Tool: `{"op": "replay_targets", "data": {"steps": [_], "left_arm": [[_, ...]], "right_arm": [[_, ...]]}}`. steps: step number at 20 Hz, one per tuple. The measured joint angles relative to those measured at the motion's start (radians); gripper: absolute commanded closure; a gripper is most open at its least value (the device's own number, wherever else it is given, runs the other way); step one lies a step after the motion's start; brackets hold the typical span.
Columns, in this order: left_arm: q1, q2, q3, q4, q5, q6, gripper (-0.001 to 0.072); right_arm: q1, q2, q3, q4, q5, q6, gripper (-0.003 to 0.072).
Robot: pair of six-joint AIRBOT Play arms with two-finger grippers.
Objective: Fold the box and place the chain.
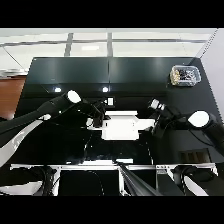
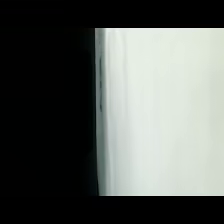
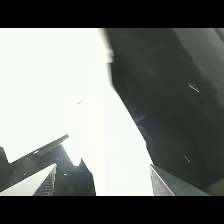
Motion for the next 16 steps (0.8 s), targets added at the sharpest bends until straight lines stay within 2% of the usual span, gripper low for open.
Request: {"op": "replay_targets", "data": {"steps": [4,9,16], "left_arm": [[-0.002,-0.003,-0.003,0.005,-0.002,0.0,0.068],[-0.002,-0.004,-0.004,0.006,-0.002,0.0,0.0679],[-0.002,-0.004,-0.004,0.006,-0.002,0.0,0.0679]], "right_arm": [[0.097,-0.003,-0.037,0.0,-0.025,-0.144,0.0031],[0.199,-0.039,-0.071,0.0,-0.055,-0.224,0.0031],[0.286,-0.085,-0.079,0.052,-0.238,-0.245,0.0031]]}}
